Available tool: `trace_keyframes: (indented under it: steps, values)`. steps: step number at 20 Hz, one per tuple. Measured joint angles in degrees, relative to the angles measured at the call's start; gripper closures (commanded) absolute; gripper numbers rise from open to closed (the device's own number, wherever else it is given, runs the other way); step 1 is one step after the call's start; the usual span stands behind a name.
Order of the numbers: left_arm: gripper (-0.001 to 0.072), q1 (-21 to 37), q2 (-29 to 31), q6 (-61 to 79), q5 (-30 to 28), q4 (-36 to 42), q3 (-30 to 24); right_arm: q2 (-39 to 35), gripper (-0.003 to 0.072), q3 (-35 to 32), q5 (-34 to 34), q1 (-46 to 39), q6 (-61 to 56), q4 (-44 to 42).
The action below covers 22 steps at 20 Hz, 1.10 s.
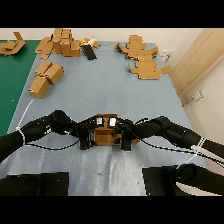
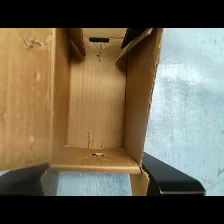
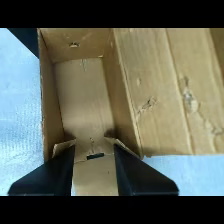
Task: Fold the box.
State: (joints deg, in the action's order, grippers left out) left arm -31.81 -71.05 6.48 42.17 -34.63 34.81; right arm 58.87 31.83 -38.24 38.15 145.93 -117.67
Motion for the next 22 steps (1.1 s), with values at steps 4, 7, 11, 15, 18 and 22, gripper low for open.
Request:
trace_keyframes:
  steps: [4,7,11,15,18,22]
  values:
    - [0.0162,0.0,0.0,-0.2,-0.42,0.24,0.0,-2.6,0.0679,0.0,-3.04,-1.64,-17.51,11.63]
    - [0.0161,0.0,0.0,-0.17,-0.31,0.07,0.0,-7.8,0.0679,0.0,-7.23,-4.24,-34.29,22.53]
    - [0.0161,0.0,0.0,-0.11,-0.22,-0.81,0.0,-14.23,0.0679,-0.15,-14.58,-12.7,-59.23,32.76]
    - [0.0161,0.0,0.0,-0.09,-0.22,-1.95,0.02,-15.67,0.0679,-3.63,-18.78,-21.99,-69.48,27.39]
    - [0.0161,0.0,0.0,-0.07,-0.22,-2.36,0.02,-15.41,0.0679,-7.5,-16.17,-24.33,-69.88,18.12]
    - [0.0161,0.0,0.0,-0.04,-0.2,-2.56,0.02,-14.82,0.0679,-10.21,-12.17,-23.19,-68.5,9.49]
